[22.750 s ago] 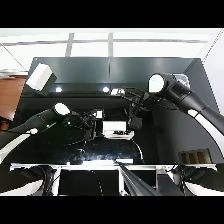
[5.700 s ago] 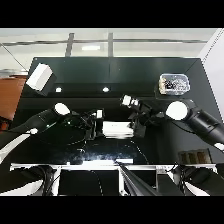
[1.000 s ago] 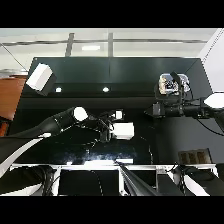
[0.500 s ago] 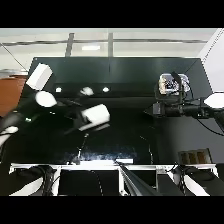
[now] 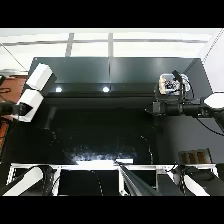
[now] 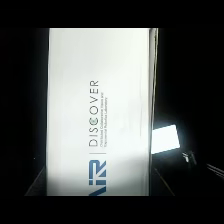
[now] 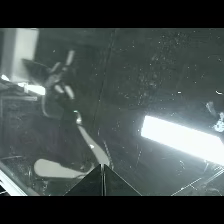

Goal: Fold the box and place the chain.

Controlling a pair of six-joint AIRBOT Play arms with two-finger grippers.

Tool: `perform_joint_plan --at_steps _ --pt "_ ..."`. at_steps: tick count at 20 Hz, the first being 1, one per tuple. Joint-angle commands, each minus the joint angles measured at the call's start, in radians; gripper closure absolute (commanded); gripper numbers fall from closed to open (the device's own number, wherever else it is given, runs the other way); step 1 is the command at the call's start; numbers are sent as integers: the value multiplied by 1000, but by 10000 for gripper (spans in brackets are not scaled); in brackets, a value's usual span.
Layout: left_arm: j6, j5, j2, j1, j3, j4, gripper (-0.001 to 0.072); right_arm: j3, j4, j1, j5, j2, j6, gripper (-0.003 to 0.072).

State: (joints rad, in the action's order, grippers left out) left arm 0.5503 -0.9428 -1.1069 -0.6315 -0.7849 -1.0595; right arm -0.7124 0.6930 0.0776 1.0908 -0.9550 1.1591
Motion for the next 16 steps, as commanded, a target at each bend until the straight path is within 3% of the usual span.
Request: perform_joint_plan --at_steps 1,4,11,12,13,16 --pt "-103 132 -76 -115 -22 45 414 0 8 2 -16 0 0 656" --pt "-103 209 -164 -77 -57 48 413 0 7 2 -28 0 0 656" --pt "-94 260 -310 36 -121 112 391 0 8 3 -37 0 2 656" --pt "-88 272 -319 40 -121 111 160 0 8 5 -35 0 2 656" --pt "-61 290 -322 42 -121 111 -6 0 8 6 -31 0 2 656" --pt "-22 304 -288 43 -125 117 -6 0 14 12 -23 0 1 656"
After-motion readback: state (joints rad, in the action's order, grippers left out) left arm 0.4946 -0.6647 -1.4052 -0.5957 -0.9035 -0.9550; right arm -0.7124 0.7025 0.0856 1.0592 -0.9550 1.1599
